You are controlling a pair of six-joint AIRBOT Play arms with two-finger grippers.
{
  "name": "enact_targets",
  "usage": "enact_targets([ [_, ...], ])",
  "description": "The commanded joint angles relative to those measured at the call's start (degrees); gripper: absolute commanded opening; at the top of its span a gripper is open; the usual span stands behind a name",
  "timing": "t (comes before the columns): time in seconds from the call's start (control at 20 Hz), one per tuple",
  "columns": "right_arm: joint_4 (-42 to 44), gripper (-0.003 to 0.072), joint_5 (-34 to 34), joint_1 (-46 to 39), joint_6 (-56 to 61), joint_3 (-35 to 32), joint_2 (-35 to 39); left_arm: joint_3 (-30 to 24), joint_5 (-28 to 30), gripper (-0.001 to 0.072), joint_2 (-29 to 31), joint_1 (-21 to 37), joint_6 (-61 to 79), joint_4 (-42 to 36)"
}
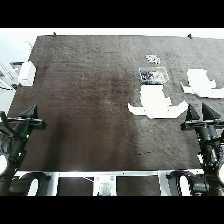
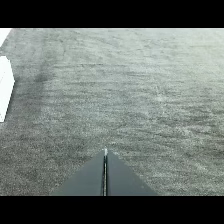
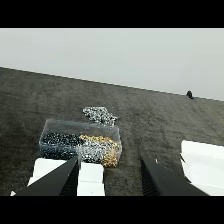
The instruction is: Fold the box and place the chain.
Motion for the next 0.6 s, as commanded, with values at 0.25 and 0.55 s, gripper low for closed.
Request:
enact_targets([
  [0.25, 2.7, 0.0443, 0.2, 0.0, 3.5, 2.2, -0.3, 0.0, 0.0, 0.0021, 0.0, 0.0, 0.0, 0.0],
  [0.55, 0.2, 0.0414, -5.8, -0.5, 3.5, 13.1, -21.4, 0.0, 0.0, 0.0021, 0.0, 0.0, 0.0, 0.0],
])
